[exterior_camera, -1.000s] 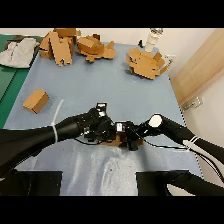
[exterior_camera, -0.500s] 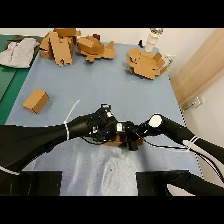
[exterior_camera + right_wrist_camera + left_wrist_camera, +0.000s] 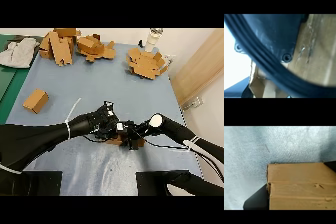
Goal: Fold the box.
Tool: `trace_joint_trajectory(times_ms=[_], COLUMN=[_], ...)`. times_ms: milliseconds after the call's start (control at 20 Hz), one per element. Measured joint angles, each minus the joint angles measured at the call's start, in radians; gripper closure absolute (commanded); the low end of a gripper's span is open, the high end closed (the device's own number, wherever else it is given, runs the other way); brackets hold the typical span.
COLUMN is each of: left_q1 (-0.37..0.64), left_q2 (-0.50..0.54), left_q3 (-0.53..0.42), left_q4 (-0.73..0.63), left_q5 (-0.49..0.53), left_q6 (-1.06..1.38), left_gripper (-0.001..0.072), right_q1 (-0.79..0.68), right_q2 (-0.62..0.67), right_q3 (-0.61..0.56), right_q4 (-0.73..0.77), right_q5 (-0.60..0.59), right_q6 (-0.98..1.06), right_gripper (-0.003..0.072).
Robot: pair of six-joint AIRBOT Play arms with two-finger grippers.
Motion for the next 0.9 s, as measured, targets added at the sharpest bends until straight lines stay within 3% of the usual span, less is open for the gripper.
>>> trace_joint_trajectory(times_ms=[50, 350, 900], left_q1=[0.000, 0.000, 0.000], left_q2=[0.000, 0.001, 0.027], left_q3=[0.001, 0.004, 0.004], left_q4=[-0.008, -0.027, -0.025], left_q5=[0.027, 0.029, -0.088], left_q6=[-0.002, -0.021, -0.026], left_gripper=[0.0278, 0.0275, 0.0276], right_q1=[0.000, 0.001, 0.002], right_q2=[0.000, -0.001, -0.001], right_q3=[0.000, 0.000, 0.000], right_q4=[0.000, 0.000, 0.001], right_q5=[0.001, 0.006, 0.016], right_q6=[0.000, -0.007, -0.004], right_gripper=[0.0153, 0.0153, 0.0153])
